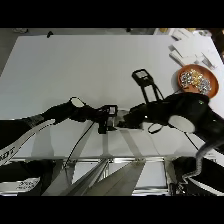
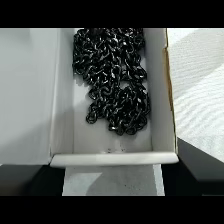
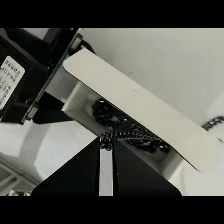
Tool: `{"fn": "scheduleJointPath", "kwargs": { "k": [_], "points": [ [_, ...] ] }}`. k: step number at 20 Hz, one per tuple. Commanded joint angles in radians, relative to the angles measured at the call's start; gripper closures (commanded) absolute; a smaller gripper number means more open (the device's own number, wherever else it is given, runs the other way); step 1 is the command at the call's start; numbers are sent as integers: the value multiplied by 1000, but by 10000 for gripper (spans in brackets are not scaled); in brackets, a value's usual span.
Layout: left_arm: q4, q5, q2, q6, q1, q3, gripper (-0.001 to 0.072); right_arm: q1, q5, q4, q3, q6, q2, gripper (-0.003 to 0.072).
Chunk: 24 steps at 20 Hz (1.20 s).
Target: Fold the box and place the chain.
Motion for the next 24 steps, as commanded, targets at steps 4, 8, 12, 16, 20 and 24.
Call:
{"fn": "scheduleJointPath", "kwargs": {
  "k": [4, 8, 12, 16, 20, 24],
  "points": [
    [0, 0, 0, 0, 0, 1, 568, 0, -54, 54, 2, -73, -106, 606],
    [0, 0, 0, 0, 0, 1, 568, 0, 30, -19, 70, -100, -21, 359],
    [0, 0, 1, 0, 0, 1, 568, -132, 62, -107, 140, -99, 12, 477],
    [0, 0, 0, 0, 0, 1, 568, -430, 56, -131, 139, -101, -63, 641],
    [0, 0, 0, 0, 0, 1, 568, -632, 47, -133, 139, -156, -212, 668],
    [0, 0, 0, 0, 0, 1, 568, -661, 47, -124, 139, -179, -362, 431]
  ]
}}
